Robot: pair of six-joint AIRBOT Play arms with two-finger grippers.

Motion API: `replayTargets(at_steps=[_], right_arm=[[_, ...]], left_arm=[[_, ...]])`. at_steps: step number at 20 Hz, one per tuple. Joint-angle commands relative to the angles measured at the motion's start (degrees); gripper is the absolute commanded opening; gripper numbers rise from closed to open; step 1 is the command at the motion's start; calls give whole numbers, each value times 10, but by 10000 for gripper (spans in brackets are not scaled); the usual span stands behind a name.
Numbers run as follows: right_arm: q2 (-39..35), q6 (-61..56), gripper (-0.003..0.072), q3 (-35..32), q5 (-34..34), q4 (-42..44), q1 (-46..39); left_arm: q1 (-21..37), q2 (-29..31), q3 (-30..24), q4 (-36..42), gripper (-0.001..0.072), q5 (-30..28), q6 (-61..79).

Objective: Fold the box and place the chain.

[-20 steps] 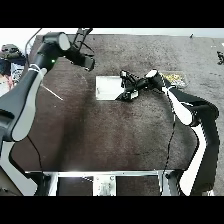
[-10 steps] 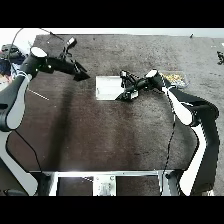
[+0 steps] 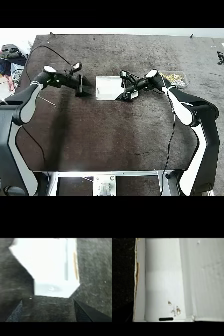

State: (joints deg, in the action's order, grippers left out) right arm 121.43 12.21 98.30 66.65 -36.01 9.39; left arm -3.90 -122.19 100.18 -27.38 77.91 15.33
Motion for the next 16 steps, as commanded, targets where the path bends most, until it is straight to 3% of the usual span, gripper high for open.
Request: replayTargets(at_steps=[1,8,16], right_arm=[[0,0,478,0,0,0,0],[0,0,478,0,0,0,0],[0,0,478,0,0,0,0]], left_arm=[[-7,-9,-12,-3,720,0,58],[-18,-11,-12,8,720,-36,78],[-32,-11,-12,12,720,-31,101]])
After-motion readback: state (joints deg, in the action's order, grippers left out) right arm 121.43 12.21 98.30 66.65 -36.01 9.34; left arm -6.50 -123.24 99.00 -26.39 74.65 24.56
